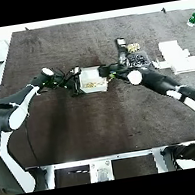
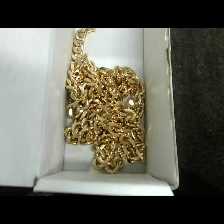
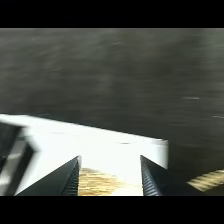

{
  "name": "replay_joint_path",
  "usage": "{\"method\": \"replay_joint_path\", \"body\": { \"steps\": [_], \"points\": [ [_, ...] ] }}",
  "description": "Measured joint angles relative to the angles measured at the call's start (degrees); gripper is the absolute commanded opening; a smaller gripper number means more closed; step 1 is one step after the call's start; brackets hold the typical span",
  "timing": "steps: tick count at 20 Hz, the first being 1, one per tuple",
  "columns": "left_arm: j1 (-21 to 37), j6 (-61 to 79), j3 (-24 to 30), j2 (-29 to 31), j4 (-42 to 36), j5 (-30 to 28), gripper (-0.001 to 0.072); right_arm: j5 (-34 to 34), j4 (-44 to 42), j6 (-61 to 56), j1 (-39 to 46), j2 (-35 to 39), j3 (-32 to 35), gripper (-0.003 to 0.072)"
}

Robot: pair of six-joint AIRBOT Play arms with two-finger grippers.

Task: Fold the box and place the chain.

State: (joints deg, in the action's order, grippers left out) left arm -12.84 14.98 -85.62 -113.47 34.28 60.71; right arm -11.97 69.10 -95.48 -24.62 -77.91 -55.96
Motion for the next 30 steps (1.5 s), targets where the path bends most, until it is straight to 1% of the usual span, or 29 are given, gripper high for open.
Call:
{"method": "replay_joint_path", "body": {
  "steps": [3,6,9,13,14,15,16,17,18,20,21,23,30],
  "points": [
    [0.0,0.0,0.0,0.0,0.0,0.0,0.0623,-0.1,0.8,-2.1,6.4,2.0,4.4,0.0414],
    [0.0,0.0,0.0,0.0,0.0,0.0,0.0623,0.0,1.2,-3.4,9.8,-0.4,5.4,0.0414],
    [0.0,0.0,0.0,0.0,0.0,0.0,0.0623,0.3,1.3,-4.2,11.5,-6.4,2.9,0.0414],
    [0.0,0.0,0.0,0.0,0.0,0.0,0.0623,0.8,1.0,-4.5,12.2,-14.4,-3.0,0.0412],
    [0.0,0.0,0.0,0.0,0.0,0.0,0.0624,0.8,0.8,-4.5,12.2,-16.0,-4.5,0.0391],
    [0.0,0.0,0.0,0.0,0.0,0.0,0.0623,0.7,0.5,-4.5,12.2,-17.6,-6.1,0.0345],
    [0.0,0.0,0.0,0.0,0.0,0.0,0.0624,0.4,0.1,-4.7,12.3,-19.0,-7.6,0.0268],
    [0.0,0.0,0.0,0.0,0.0,0.0,0.0623,0.2,-0.2,-4.7,12.3,-20.3,-9.0,0.0038],
    [0.0,0.0,0.0,0.0,0.0,0.0,0.0624,0.0,-0.6,-4.7,12.4,-21.2,-10.2,0.0009],
    [0.0,0.0,0.0,0.0,0.0,0.0,0.0623,-0.6,-1.0,-4.9,12.3,-21.7,-11.8,0.0008],
    [0.0,0.0,0.0,0.0,0.0,0.0,0.0623,-1.7,-1.0,-4.7,12.0,-21.0,-12.0,0.0008],
    [0.0,0.0,0.0,0.0,0.0,0.0,0.0623,-4.4,-1.2,-3.0,10.6,-17.2,-11.7,0.0008],
    [0.0,0.0,0.0,0.0,0.0,0.0,0.0623,-11.2,-0.7,3.2,2.1,5.3,-8.3,0.0008]
  ]
}}
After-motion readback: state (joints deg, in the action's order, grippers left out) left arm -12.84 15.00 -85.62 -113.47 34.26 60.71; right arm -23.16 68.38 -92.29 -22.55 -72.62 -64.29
